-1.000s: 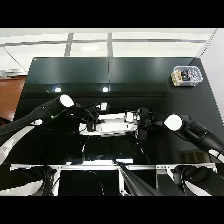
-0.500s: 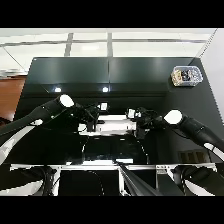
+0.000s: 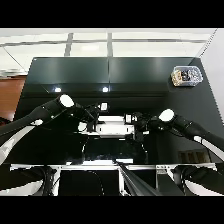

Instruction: Fold the box and place the chain.

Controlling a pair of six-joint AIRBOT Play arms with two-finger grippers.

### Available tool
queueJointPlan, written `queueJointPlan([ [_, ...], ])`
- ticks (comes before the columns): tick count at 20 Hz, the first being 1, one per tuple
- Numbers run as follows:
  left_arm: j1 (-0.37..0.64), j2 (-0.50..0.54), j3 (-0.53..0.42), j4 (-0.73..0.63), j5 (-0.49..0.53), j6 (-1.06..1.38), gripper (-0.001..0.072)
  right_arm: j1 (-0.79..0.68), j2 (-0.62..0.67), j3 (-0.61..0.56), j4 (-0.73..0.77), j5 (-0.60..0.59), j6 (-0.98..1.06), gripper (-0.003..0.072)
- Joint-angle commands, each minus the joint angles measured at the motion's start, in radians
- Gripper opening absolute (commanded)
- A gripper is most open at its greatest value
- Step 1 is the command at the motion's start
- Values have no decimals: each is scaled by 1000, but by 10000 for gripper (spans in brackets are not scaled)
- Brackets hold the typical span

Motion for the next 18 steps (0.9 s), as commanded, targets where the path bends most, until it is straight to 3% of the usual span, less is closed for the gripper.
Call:
queueJointPlan([
  [1, 0, 0, 1, 0, 0, 0, 25, 0, -13, 1, 6, -1, -19, 679],
  [4, 0, 0, 1, 0, 0, 0, 25, 0, -13, 1, -16, -1, 7, 678],
  [5, 0, 0, 0, 0, 0, 0, 25, 0, -13, 1, -27, -1, 20, 644],
  [6, 0, 0, 0, 0, 1, 0, 25, 0, -14, 1, -40, -1, 34, 547],
  [11, 0, 0, 0, 0, 0, 0, 25, 0, -14, 1, -43, -1, 37, 551],
  [14, 0, 0, 0, 0, -1, 0, 25, 0, -16, 2, -48, -1, 45, 578],
  [15, 0, 0, 0, 0, -1, 0, 25, 0, -17, 3, -49, 0, 45, 641],
  [18, 0, 0, 1, 0, -2, 0, 25, 0, -19, 5, -57, 0, 55, 640],
])
